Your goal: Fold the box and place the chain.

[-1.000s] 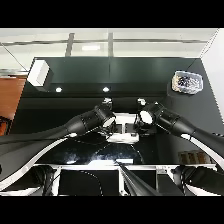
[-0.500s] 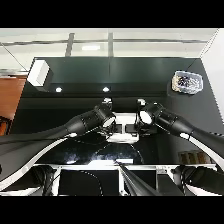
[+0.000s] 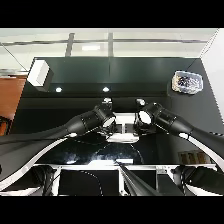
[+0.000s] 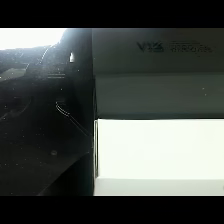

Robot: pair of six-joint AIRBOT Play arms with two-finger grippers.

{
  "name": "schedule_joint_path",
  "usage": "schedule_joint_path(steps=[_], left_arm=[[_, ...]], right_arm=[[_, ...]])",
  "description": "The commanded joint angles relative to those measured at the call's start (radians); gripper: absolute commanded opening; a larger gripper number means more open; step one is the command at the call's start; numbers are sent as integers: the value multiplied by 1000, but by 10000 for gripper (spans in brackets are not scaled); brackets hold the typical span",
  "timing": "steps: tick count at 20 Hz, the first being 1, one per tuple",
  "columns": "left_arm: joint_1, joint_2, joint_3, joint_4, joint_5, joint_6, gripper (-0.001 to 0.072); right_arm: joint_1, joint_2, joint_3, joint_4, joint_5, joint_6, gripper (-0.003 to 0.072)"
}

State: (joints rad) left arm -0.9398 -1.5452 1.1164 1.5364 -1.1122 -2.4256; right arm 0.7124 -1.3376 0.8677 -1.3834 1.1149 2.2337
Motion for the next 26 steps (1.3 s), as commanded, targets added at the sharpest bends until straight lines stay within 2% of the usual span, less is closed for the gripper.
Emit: schedule_joint_path(steps=[1, 5, 6, 8, 13, 19, 21, 24, 26], left_arm=[[1, 0, 0, 0, 0, 3, 29], [1, 0, 0, 0, 1, 3, 29], [1, 0, 0, 1, 1, 2, 29], [1, 0, 0, 0, 2, 2, 29], [1, 0, 0, 2, 6, 3, 30], [1, 0, 0, 1, 4, 3, 29], [1, 0, 0, 3, 7, 3, 29], [0, -2, 0, 3, 11, 3, 29], [1, -2, 0, 3, 10, 3, 30]], right_arm=[[0, -1, 1, 0, -15, 0, 6], [0, -1, 1, -7, -17, -2, 37], [0, -1, 1, -8, -17, -2, 180], [-8, 1, 5, -6, -12, -9, 334], [-8, 81, 43, -20, 27, -77, 334], [-63, 281, 54, -96, 149, -174, 334], [-96, 366, 54, -225, 163, -171, 333], [-195, 399, 50, -541, 184, -143, 333], [-338, 389, 22, -655, 74, -143, 333]])
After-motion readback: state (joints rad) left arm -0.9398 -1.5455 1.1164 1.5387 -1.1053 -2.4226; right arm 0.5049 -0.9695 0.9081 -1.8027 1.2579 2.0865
